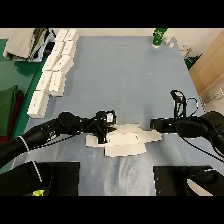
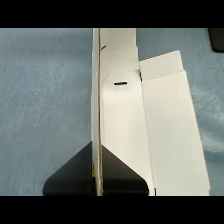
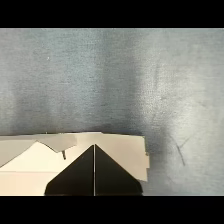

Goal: Fold the box.

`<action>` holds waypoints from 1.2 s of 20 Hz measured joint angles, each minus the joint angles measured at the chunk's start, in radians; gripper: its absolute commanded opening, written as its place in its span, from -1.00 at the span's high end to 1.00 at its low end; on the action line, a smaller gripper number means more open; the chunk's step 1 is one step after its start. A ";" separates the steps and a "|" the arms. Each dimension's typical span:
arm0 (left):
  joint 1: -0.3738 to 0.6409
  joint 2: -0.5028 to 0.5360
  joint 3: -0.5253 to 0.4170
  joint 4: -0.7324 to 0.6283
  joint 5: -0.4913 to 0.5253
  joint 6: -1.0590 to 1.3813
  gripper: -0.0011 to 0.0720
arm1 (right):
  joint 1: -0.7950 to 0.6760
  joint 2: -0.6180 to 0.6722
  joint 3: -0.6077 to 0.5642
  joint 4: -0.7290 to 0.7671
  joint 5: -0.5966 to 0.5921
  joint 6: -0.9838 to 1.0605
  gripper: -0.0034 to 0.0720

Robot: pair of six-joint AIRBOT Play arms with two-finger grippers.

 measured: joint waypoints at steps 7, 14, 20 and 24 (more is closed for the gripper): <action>0.000 0.009 0.022 0.103 -0.060 -0.122 0.94 | 0.000 0.000 0.000 0.001 0.000 -0.003 0.91; 0.002 0.009 0.024 0.067 -0.102 -0.056 0.94 | 0.000 0.000 0.000 -0.001 0.000 -0.003 0.91; 0.004 0.010 0.024 0.051 -0.102 -0.027 0.94 | 0.000 0.000 0.000 -0.004 0.000 -0.004 0.91; 0.004 0.010 0.028 0.048 -0.052 -0.015 0.94 | 0.000 0.000 0.000 -0.004 0.000 -0.004 0.91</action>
